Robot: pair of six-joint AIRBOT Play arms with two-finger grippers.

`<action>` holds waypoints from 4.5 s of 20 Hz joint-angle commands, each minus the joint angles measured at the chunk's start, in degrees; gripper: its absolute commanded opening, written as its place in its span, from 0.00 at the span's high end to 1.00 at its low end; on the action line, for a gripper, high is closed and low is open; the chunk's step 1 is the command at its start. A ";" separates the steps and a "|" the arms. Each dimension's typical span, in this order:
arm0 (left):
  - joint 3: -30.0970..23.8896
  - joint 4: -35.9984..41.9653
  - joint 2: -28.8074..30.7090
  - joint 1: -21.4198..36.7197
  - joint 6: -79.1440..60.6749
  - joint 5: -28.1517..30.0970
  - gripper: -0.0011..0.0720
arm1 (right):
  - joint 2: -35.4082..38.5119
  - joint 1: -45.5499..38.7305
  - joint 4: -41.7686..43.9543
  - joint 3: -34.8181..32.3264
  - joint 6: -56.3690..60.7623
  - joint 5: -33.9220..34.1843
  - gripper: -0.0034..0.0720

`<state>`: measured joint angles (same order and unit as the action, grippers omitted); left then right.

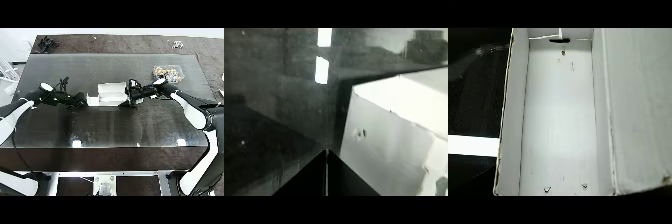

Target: Fold the box and place the chain.

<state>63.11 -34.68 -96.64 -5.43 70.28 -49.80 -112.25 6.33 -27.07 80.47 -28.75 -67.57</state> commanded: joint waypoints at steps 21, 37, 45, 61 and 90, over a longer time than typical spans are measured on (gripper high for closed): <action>8.74 6.84 -1.55 -5.03 0.11 -3.02 0.71 | -0.02 0.04 0.02 -0.02 0.00 0.00 0.19; 8.70 9.20 -0.13 -3.91 -1.75 -7.28 0.71 | -0.02 0.04 0.04 -0.02 0.00 0.00 0.19; 8.68 5.25 -0.04 -4.13 -0.28 -9.11 0.71 | -0.02 0.09 0.02 -0.02 0.00 -0.02 0.19; -2.36 -1.29 6.16 2.03 -1.79 -4.98 0.72 | -0.02 0.09 0.04 -0.02 0.00 -0.02 0.19; 3.74 9.20 0.31 -4.15 -7.74 -1.68 0.79 | -0.02 0.09 0.04 -0.02 0.00 0.00 0.19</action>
<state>66.35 -26.30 -96.40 -9.45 62.54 -50.17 -112.25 6.37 -27.05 80.47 -28.75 -67.57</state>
